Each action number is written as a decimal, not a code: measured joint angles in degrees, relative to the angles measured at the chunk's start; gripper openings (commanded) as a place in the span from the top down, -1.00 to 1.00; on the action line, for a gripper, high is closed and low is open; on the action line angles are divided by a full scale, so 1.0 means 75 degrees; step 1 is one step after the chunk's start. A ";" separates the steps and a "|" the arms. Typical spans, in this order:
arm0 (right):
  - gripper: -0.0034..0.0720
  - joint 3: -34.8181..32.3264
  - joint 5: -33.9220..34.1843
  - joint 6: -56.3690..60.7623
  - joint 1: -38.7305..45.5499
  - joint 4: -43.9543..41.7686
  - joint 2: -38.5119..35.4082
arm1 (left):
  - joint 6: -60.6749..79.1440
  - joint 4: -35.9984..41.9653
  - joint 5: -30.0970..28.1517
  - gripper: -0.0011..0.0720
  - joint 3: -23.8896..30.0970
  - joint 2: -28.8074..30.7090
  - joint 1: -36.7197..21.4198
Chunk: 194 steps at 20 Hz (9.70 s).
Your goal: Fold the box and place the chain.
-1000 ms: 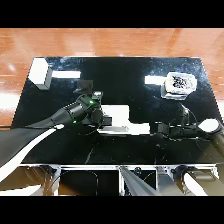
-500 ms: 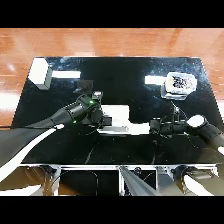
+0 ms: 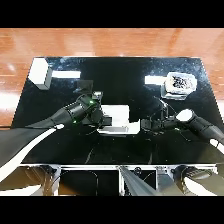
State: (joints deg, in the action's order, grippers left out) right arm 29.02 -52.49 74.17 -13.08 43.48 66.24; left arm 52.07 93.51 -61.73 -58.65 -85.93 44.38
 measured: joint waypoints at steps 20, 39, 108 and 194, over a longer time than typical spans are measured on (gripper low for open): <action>-0.57 0.1746 -0.0294 0.1638 -0.1746 0.0664 0.0204 | 0.0000 0.0020 -0.0012 0.91 0.0000 0.0000 0.0000; -0.21 0.3474 -0.0676 0.6470 -0.3646 0.4960 0.1425 | -0.0006 0.0017 -0.0017 0.91 0.0000 0.0000 0.0058; 0.10 0.4575 -0.1880 0.6808 -0.3972 0.6167 0.2672 | 0.0000 -0.0003 0.0035 0.91 0.0000 0.0000 0.0061; -0.52 0.3401 -0.0615 0.5764 -0.3687 0.4692 0.1396 | 0.0003 -0.0003 0.0061 0.91 -0.0020 0.0003 0.0079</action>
State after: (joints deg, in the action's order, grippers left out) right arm 54.52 -57.10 117.40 -40.73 78.67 76.71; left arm 52.10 93.49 -61.28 -58.81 -85.91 44.97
